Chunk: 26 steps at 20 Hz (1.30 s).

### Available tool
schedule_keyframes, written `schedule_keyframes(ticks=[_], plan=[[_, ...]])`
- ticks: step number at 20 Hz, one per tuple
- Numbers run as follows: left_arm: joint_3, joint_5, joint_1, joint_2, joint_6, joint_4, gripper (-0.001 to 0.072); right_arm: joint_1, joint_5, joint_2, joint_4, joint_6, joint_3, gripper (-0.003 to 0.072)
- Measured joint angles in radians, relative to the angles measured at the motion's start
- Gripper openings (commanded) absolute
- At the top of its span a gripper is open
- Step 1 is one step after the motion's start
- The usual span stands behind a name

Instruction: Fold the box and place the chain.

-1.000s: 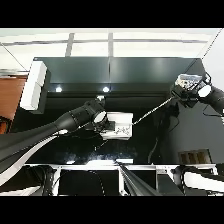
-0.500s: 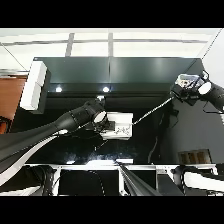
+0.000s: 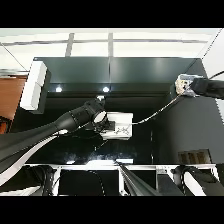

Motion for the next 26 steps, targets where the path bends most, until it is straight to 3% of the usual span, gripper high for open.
schedule_keyframes(ticks=[6,14,18,26], plan=[[0.0,-0.004,0.0,0.0,0.0,0.0,0.0035,0.0,0.087,0.182,0.264,-0.162,0.09,0.0007],[0.0,-0.008,0.0,0.0,-0.003,0.0,0.0036,0.0,0.103,0.21,0.444,-0.228,0.338,0.0007],[0.0,-0.008,0.0,0.0,-0.003,0.0,0.0035,0.0,0.139,0.208,0.506,-0.242,0.407,0.0007],[0.0,-0.008,0.0,0.0,0.0,-0.001,0.0035,0.001,0.492,0.121,0.591,-0.294,0.41,0.0007]])
